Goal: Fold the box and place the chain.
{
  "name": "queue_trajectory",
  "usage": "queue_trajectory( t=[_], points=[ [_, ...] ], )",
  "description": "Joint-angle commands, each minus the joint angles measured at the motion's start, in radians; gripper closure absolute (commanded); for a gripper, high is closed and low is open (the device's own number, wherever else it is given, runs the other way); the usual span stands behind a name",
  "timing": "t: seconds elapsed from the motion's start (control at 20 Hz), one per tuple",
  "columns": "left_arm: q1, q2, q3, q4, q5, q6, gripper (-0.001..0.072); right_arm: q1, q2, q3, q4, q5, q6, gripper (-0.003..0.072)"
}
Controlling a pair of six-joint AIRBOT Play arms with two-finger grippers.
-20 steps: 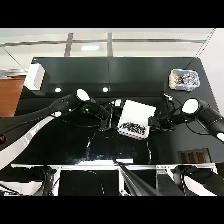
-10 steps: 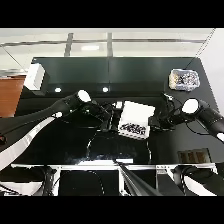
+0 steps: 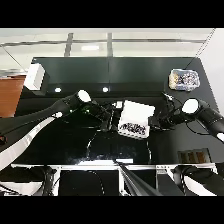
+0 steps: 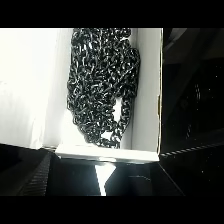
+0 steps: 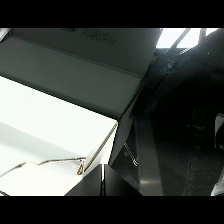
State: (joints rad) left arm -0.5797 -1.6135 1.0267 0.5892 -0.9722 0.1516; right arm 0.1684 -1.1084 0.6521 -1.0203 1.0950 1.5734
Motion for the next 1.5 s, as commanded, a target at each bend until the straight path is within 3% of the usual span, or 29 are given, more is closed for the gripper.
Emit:
queue_trajectory(
  t=[0.0,1.05,1.1,1.2,1.3,1.45],
  points=[
    [-0.001,-0.001,0.001,0.001,-0.004,0.0,0.001,0.001,0.0,0.0,-0.001,0.0,0.0,0.0675],
    [0.001,0.004,0.001,-0.021,-0.01,-0.003,0.0011,0.001,0.0,0.0,-0.001,0.0,0.0,0.0676],
    [0.001,0.004,0.001,-0.021,-0.01,-0.002,0.003,0.001,0.0,0.0,0.0,0.0,0.0,0.0676],
    [0.0,0.004,0.001,-0.013,-0.026,0.006,0.0257,0.001,0.0,0.0,0.0,0.0,0.001,0.0675],
    [-0.002,0.004,0.001,-0.01,-0.026,0.005,0.0384,0.001,0.0,0.0,0.0,0.0,0.001,0.0675],
    [-0.003,0.004,0.001,-0.006,-0.024,0.005,0.0385,0.001,0.0,0.0,0.0,0.0,0.0,0.0675]
  ],
)
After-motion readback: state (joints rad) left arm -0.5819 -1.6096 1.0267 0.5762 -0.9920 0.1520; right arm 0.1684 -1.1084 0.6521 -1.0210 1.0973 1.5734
